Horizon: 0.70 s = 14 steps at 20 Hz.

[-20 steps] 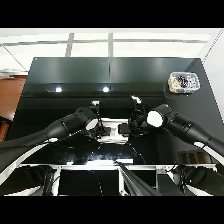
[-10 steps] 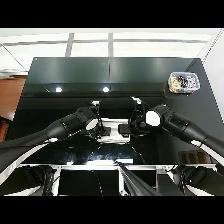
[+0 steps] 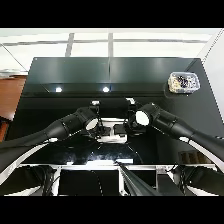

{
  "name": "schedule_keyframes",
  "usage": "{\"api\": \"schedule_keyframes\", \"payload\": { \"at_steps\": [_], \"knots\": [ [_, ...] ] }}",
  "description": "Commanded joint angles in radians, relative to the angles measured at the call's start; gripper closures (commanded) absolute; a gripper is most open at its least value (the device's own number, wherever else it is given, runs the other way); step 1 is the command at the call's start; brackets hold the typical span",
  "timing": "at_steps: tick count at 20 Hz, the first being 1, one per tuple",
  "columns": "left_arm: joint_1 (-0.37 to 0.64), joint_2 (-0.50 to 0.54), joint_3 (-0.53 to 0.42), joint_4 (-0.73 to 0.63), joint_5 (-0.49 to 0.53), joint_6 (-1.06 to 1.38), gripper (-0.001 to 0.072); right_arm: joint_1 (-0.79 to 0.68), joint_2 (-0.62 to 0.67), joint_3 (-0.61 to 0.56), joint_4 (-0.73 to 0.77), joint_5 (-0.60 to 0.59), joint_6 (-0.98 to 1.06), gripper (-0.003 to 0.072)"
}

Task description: Fold the box and place the chain.

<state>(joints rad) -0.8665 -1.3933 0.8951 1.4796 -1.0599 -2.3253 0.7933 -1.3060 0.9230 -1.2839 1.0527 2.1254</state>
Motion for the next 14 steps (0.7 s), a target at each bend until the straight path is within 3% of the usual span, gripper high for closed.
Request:
{"api": "schedule_keyframes", "payload": {
  "at_steps": [1, 4, 14],
  "knots": [
    [0.000, 0.000, 0.001, 0.000, 0.000, 0.003, 0.0676, 0.006, -0.026, 0.033, -0.046, 0.018, 0.045, 0.0333],
    [0.000, 0.000, 0.001, 0.000, 0.000, 0.003, 0.0676, 0.007, -0.027, 0.038, -0.061, 0.018, 0.064, 0.0384],
    [0.001, 0.000, 0.001, 0.000, 0.000, 0.003, 0.0676, 0.014, -0.029, 0.038, -0.085, 0.027, 0.083, 0.0390]
  ]
}}
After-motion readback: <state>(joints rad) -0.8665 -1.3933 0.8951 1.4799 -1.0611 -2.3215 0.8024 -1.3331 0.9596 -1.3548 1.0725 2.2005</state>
